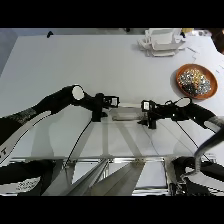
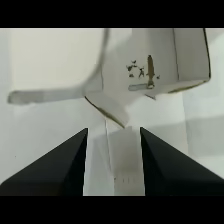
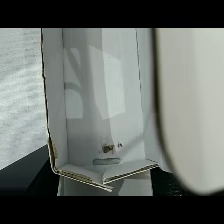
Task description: Fold the box and place the chain.
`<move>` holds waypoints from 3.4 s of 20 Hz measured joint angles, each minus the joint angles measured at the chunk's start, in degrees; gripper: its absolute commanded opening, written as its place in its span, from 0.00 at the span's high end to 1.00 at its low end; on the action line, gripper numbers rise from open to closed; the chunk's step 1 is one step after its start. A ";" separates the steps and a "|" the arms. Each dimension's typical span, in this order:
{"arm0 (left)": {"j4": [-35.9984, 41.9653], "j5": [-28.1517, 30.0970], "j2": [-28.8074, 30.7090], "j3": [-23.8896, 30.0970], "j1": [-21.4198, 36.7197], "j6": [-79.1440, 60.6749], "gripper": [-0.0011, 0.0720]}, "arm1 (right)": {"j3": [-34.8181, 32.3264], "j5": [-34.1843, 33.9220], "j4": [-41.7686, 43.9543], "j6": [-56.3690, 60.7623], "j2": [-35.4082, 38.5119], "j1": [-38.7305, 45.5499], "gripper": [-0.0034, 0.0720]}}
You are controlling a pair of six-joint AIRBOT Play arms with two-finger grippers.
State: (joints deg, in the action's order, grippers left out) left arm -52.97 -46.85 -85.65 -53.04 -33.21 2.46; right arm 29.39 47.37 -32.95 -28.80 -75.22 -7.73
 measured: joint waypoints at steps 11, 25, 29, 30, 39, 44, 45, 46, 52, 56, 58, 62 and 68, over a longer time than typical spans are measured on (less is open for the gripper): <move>4.26 0.70 -0.33 0.00 -2.69 1.20 0.64 | 0.00 0.00 -0.02 0.00 0.00 0.02 0.41; 7.56 2.73 -0.68 0.02 -4.87 1.57 0.48 | 0.00 -0.04 0.00 0.02 0.00 0.02 0.41; 8.79 2.67 -0.68 0.02 -5.68 1.57 0.38 | 0.02 -0.02 -0.02 -0.04 0.02 0.02 0.41; 9.14 2.47 -0.68 0.02 -5.84 1.60 0.38 | 0.02 -0.02 -0.02 -0.04 0.02 0.02 0.41; 4.35 -4.85 5.73 0.00 -4.07 12.85 0.97 | 0.02 0.02 -0.04 0.00 0.02 0.02 0.41; -5.07 -9.29 16.02 0.00 1.44 40.61 0.98 | 0.02 0.00 -0.02 0.02 0.02 0.02 0.41; -6.71 -10.40 17.33 0.02 2.99 46.27 0.97 | 0.02 0.00 -0.02 0.02 0.02 0.02 0.41; -7.61 -11.23 18.12 0.11 4.46 51.39 0.97 | 0.02 0.00 -0.02 0.02 0.02 0.02 0.41; -7.76 -12.83 13.73 2.69 11.06 74.66 0.97 | 0.02 0.00 0.00 0.02 0.02 0.02 0.41; -3.17 -12.57 5.95 3.50 11.19 79.23 0.97 | 0.02 -0.02 -0.02 0.02 0.02 0.02 0.41; -1.33 -11.87 3.28 3.61 10.60 80.21 0.97 | 0.02 0.00 -0.02 0.02 0.02 0.02 0.41; 2.27 -10.16 0.52 3.72 9.64 81.05 0.97 | 0.02 0.00 -0.02 0.02 0.02 0.02 0.41; 5.81 -6.58 -0.90 3.74 7.82 81.57 0.97 | 0.02 -0.02 0.00 0.02 0.02 0.02 0.41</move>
State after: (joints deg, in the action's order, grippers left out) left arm -47.16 -53.43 -86.54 -49.30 -25.39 84.03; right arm 29.41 47.35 -32.95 -28.77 -75.20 -7.70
